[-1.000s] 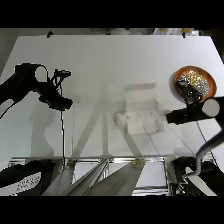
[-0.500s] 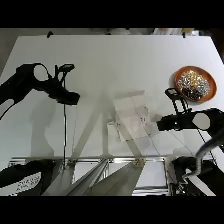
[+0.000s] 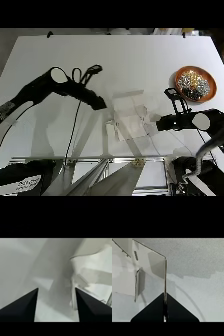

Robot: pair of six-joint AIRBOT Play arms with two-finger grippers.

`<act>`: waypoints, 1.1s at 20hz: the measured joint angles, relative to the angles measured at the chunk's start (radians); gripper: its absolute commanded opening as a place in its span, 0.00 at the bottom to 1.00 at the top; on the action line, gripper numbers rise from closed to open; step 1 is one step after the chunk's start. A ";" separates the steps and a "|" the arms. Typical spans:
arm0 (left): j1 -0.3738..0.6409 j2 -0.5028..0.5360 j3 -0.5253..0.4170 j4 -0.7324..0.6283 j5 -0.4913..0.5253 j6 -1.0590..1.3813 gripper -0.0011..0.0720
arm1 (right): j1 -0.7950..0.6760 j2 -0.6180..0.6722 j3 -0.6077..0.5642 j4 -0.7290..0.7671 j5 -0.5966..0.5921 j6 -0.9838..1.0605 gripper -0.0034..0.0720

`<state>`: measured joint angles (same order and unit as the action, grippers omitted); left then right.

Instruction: Fold the box and place the chain.

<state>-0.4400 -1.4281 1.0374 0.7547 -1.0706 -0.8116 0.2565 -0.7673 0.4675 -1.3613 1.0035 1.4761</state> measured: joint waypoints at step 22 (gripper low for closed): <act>-0.150 -0.175 0.000 -0.133 0.162 0.370 0.02 | 0.001 0.001 0.019 0.026 0.055 -0.010 0.21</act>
<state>-0.5896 -1.6035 1.0370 0.6220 -0.9089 -0.4416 0.2573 -0.7662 0.4866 -1.3350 1.0584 1.4658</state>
